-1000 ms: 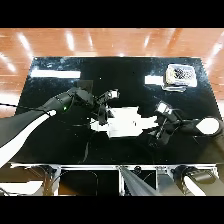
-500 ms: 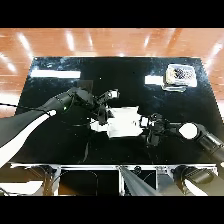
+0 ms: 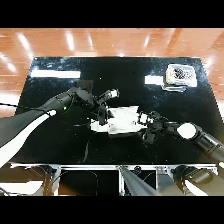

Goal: Fold the box and place the chain.

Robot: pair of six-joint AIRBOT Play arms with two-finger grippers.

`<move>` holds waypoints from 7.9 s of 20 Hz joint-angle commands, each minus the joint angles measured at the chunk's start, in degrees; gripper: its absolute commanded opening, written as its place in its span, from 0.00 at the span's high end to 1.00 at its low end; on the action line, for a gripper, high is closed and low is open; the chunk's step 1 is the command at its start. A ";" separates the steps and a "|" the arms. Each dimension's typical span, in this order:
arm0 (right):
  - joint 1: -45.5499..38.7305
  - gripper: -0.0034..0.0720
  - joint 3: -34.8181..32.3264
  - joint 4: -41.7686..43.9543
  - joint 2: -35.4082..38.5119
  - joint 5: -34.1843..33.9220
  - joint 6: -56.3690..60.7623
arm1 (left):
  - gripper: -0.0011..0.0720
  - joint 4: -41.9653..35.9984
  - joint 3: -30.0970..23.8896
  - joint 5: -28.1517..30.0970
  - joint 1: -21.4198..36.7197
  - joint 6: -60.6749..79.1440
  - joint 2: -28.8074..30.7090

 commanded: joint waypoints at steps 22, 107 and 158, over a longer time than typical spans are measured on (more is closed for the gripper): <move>0.09 0.02 2.54 0.55 3.48 7.67 0.04 | 0.96 7.69 0.61 4.48 -1.75 1.53 1.57; -0.17 0.02 2.95 12.59 -8.39 9.73 -10.84 | 0.96 7.69 0.61 5.27 -1.64 0.17 1.57; 4.02 0.01 2.97 9.53 -11.87 6.16 -7.74 | 0.96 10.27 -3.08 4.02 -2.10 -8.24 5.40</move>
